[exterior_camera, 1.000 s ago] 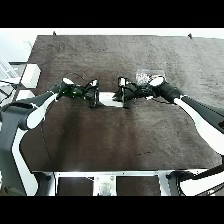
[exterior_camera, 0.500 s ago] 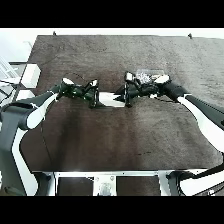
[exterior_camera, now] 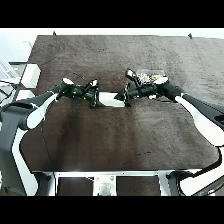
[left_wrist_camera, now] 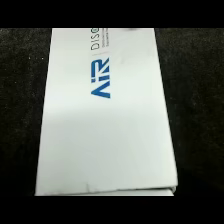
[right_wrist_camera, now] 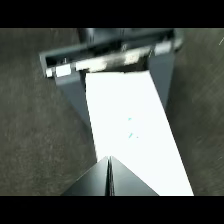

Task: Fold the box and place the chain.

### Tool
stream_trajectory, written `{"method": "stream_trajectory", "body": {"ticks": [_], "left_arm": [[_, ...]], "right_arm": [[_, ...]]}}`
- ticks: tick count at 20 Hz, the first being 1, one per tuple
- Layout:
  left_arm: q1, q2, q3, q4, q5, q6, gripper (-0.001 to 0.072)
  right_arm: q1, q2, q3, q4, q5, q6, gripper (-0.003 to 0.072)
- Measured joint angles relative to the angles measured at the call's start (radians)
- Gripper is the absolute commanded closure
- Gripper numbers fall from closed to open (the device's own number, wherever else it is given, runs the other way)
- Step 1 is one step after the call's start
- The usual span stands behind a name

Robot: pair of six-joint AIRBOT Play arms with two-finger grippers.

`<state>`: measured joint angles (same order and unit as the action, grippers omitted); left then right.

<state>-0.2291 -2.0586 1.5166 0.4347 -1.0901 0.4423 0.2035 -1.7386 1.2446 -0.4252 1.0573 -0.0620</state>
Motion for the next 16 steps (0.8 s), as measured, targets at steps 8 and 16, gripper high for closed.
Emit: {"method": "stream_trajectory", "body": {"ticks": [8,16], "left_arm": [[0.0,0.0,0.0,0.0,0.0,0.001,0.0323],[0.0,0.0,0.0,-0.002,0.0,-0.003,0.0323]], "right_arm": [[0.039,-0.031,0.023,-0.186,-0.022,0.195,0.0673],[0.055,0.024,0.095,-0.24,-0.042,0.275,0.0675]]}}
